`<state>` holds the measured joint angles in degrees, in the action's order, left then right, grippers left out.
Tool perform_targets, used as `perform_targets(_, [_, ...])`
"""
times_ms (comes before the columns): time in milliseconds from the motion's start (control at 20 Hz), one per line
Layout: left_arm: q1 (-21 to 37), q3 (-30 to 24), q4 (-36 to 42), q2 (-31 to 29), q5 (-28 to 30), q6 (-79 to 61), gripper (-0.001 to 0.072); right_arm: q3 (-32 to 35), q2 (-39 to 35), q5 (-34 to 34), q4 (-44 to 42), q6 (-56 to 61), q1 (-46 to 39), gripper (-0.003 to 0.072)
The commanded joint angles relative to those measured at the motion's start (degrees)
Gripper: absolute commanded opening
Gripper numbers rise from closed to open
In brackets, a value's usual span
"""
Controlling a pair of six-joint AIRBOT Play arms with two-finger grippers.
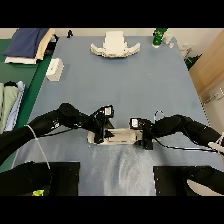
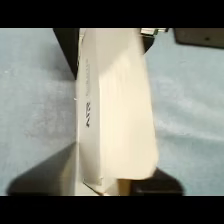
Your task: Fold the box.
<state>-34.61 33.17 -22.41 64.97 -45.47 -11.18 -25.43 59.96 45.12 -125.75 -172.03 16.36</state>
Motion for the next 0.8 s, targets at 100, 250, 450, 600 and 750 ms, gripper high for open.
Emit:
perform_targets(100, [0.94, 0.39, -4.37, -4.39, 2.47, 10.36, 0.0425, -0.07, -0.04, -0.07, -0.02, 0.07, 0.04, 0.0482])
perform_targets(250, [4.72, 0.42, -19.08, -11.15, 0.09, 27.91, 0.0427, -0.07, -0.04, -0.07, -0.02, 0.07, 0.04, 0.0482])
perform_targets(450, [8.83, 0.39, -30.8, -20.74, -13.2, 56.43, 0.0279, -0.07, -0.04, -0.07, -0.02, 0.07, 0.04, 0.0482])
perform_targets(600, [6.51, 0.13, -25.18, -22.67, -22.88, 69.96, 0.0011, -0.07, -0.04, -0.07, -0.02, 0.07, 0.04, 0.0482])
perform_targets(750, [-2.56, -0.13, -15.06, -20.06, -14.71, 79.62, 0.0012, -0.07, -0.04, -0.07, -0.02, 0.07, 0.04, 0.0482])
